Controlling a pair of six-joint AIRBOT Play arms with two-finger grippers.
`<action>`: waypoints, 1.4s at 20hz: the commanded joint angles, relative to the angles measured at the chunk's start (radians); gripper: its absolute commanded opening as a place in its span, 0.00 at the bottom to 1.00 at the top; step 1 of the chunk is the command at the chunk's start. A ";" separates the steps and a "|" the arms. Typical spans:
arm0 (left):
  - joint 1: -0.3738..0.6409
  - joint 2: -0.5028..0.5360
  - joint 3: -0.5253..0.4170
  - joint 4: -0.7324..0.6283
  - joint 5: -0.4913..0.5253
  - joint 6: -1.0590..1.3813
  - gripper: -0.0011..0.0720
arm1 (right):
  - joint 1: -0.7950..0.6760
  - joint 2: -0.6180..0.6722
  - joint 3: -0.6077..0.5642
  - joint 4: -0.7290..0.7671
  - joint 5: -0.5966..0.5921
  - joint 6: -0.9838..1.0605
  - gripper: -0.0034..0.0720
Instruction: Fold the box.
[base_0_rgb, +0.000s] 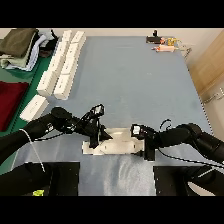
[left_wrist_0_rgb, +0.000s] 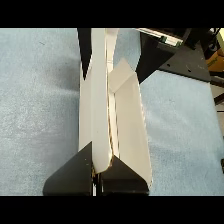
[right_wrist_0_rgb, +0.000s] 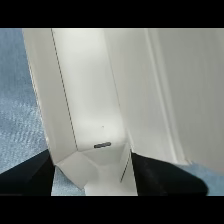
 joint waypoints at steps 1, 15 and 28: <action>0.000 0.000 0.000 0.000 0.001 0.000 0.03 | 0.000 -0.008 0.000 -0.002 0.024 -0.003 0.98; 0.000 0.000 0.000 0.000 0.001 0.000 0.03 | 0.002 -0.069 -0.005 0.049 0.108 -0.206 0.97; 0.000 0.000 0.001 0.000 0.000 0.000 0.03 | 0.002 -0.106 -0.012 0.056 0.113 -0.239 0.93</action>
